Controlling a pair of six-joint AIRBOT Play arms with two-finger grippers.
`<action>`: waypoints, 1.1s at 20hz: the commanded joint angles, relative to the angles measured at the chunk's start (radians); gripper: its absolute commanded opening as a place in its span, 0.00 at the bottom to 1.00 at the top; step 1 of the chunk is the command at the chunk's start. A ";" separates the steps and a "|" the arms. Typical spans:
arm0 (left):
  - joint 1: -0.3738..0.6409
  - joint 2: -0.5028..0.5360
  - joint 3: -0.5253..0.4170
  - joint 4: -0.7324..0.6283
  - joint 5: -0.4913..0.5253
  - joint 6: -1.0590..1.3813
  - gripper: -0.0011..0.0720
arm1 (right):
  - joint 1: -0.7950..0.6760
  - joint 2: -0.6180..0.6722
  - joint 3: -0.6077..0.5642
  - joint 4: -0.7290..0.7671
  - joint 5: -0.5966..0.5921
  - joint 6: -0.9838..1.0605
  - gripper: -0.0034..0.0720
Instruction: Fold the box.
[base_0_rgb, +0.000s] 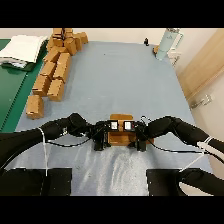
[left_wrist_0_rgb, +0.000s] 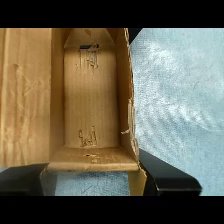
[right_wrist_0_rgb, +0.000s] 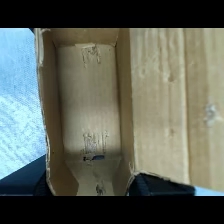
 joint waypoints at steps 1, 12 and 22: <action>0.000 0.000 0.000 0.000 0.000 0.000 0.65 | 0.000 0.001 0.001 0.000 0.000 0.000 0.73; 0.000 0.000 0.000 0.000 0.000 0.000 0.65 | 0.000 0.001 0.002 -0.002 -0.001 0.000 0.73; 0.000 0.000 0.000 0.000 0.000 0.000 0.65 | -0.002 0.146 0.006 -0.238 -0.061 0.314 1.00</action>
